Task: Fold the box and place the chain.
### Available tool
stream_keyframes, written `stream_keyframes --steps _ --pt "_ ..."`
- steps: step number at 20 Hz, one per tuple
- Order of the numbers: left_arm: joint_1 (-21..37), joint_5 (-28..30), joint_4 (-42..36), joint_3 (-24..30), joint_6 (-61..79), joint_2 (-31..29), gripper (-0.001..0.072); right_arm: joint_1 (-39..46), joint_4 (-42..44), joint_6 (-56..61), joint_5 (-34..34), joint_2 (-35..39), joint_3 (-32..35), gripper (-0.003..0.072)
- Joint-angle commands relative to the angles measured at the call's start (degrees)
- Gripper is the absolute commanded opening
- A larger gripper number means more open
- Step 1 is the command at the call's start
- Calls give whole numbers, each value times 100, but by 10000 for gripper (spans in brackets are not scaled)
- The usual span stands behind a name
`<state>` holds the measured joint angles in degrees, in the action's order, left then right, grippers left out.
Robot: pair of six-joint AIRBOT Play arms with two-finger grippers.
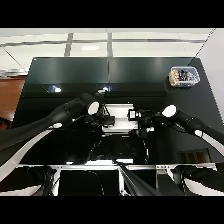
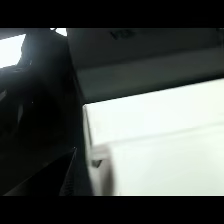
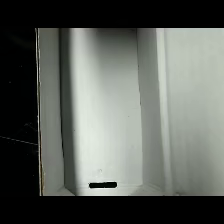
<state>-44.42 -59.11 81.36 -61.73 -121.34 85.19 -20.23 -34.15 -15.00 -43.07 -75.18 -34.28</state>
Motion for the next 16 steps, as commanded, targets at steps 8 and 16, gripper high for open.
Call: stream_keyframes --steps 8,16 --pt "-269 -308 686 -356 -1209 271 331 0 0 0 -2 0 -2 135" --pt "-269 -415 619 -356 -1408 420 331 0 0 0 -2 0 -2 135"
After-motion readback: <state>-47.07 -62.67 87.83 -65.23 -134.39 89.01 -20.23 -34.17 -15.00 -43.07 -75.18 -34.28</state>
